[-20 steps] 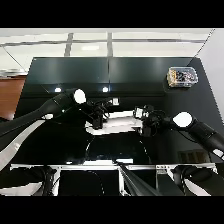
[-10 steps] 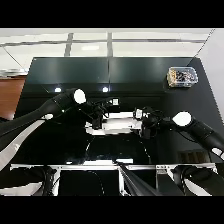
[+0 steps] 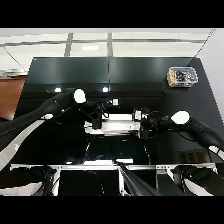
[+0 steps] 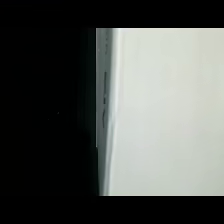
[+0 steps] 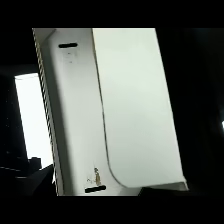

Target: Fold the box and place the chain.

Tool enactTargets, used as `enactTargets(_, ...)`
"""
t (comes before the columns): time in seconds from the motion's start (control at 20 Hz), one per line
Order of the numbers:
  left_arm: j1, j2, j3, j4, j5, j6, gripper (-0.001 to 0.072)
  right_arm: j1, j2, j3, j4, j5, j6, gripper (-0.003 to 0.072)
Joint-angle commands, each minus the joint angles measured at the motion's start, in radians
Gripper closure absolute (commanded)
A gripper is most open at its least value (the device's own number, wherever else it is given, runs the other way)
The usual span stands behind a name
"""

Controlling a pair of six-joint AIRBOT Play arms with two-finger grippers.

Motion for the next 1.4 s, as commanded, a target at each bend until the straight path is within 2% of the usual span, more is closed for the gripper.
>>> enactTargets(0.0, 0.0, 0.001, 0.023, -0.005, 0.003, -0.004, 0.0687, 0.0, -0.033, 0.0, 0.003, 0.043, -0.024, -0.0003)
enactTargets(0.4, 0.0, -0.001, 0.031, -0.005, -0.008, -0.008, 0.0687, 0.012, -0.109, 0.0, 0.01, 0.01, -0.1, -0.0002)
enactTargets(0.75, 0.0, -0.004, 0.01, 0.032, -0.05, -0.029, 0.0688, 0.012, -0.129, 0.0, -0.031, -0.022, -0.104, -0.0002)
enactTargets(1.35, 0.0, -0.005, 0.01, 0.032, -0.05, -0.061, 0.0688, 0.012, -0.153, 0.0, -0.023, -0.027, -0.097, -0.0002)
